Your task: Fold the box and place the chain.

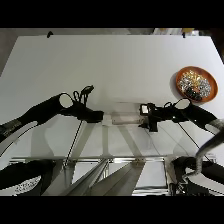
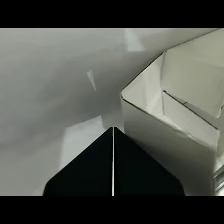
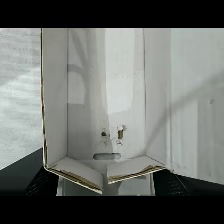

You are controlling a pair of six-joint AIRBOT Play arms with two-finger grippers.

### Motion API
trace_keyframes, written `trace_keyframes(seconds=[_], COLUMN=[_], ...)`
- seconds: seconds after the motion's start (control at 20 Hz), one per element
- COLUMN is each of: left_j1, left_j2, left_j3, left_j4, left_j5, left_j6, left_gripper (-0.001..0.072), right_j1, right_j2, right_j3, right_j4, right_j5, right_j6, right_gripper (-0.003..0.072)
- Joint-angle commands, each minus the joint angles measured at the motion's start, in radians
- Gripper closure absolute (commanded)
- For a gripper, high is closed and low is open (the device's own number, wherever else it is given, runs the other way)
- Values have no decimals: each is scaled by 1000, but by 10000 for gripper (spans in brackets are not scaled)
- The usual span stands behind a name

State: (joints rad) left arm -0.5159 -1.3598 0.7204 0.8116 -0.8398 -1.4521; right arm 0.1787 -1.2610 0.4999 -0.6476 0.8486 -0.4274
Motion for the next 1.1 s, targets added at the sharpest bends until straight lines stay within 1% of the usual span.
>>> trace_keyframes(seconds=[0.0,0.05,0.1,0.2,0.25,0.45,0.5,0.55,0.6,0.8,0.95,1.05], left_j1=[-10,-10,-10,-17,-26,-69,-83,-95,-105,-112,-116,-127], left_j2=[9,29,48,77,81,59,52,45,40,36,35,31], left_j3=[2,6,12,25,30,34,34,35,39,72,96,97], left_j4=[-77,-78,-79,-79,-80,-97,-107,-116,-119,-105,-40,-25], left_j5=[7,6,6,11,17,45,58,69,77,73,69,70], left_j6=[43,42,42,42,41,38,38,38,38,25,-45,-61], left_gripper=[702,697,671,538,487,484,471,421,414,414,413,409], right_j1=[0,0,0,0,0,0,0,0,0,0,0,0], right_j2=[0,0,0,0,0,0,0,0,0,0,0,0], right_j3=[1,1,1,1,1,1,0,0,1,1,0,1], right_j4=[1,1,1,1,1,1,1,1,1,1,1,1], right_j5=[0,0,0,0,0,0,0,0,0,0,0,0], right_j6=[0,0,0,0,0,0,0,0,0,0,0,0], right_gripper=[128,128,128,128,128,128,128,128,128,128,128,128])
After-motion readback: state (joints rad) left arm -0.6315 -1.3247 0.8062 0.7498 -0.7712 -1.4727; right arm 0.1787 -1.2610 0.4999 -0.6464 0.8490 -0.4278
